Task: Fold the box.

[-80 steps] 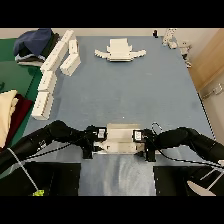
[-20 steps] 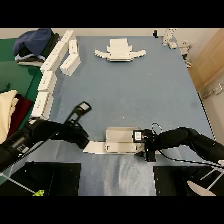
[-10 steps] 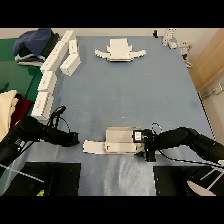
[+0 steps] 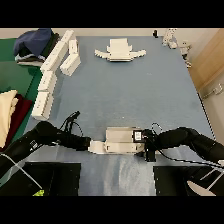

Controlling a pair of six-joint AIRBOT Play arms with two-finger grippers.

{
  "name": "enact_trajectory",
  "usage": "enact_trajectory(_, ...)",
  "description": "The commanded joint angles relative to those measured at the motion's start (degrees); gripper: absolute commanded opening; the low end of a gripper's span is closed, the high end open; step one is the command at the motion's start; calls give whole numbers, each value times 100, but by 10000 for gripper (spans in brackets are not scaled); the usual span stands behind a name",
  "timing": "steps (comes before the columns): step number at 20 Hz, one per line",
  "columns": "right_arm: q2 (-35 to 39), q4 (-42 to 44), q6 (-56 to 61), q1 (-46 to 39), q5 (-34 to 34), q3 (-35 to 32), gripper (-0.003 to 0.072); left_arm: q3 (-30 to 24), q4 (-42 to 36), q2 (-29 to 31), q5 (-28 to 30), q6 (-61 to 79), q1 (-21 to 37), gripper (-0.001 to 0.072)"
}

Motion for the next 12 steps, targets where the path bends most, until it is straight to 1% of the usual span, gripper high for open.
enact_trajectory(1, 4, 0, 2, -2, 0, 7, 569, -15, -496, -92, 479, 122, -553, 13)
enact_trajectory(5, 4, 2, 2, -2, 0, 7, 570, 166, -516, -92, 306, 116, -575, 13)
enact_trajectory(7, 4, 2, 2, -2, 0, 7, 569, 356, -538, -92, 59, 138, -577, 14)
enact_trajectory(9, 4, 2, 2, -2, 0, 7, 569, 428, -619, -92, -120, 136, -577, 17)
enact_trajectory(10, 4, 2, 2, -2, 0, 7, 569, 426, -649, -94, -140, 136, -577, 168)
enact_trajectory(11, 4, 0, 2, -2, 0, 7, 569, 428, -671, -94, -136, 131, -577, 503)
enact_trajectory(12, 4, 0, 2, -2, 0, 7, 569, 428, -686, -92, -125, 131, -577, 503)
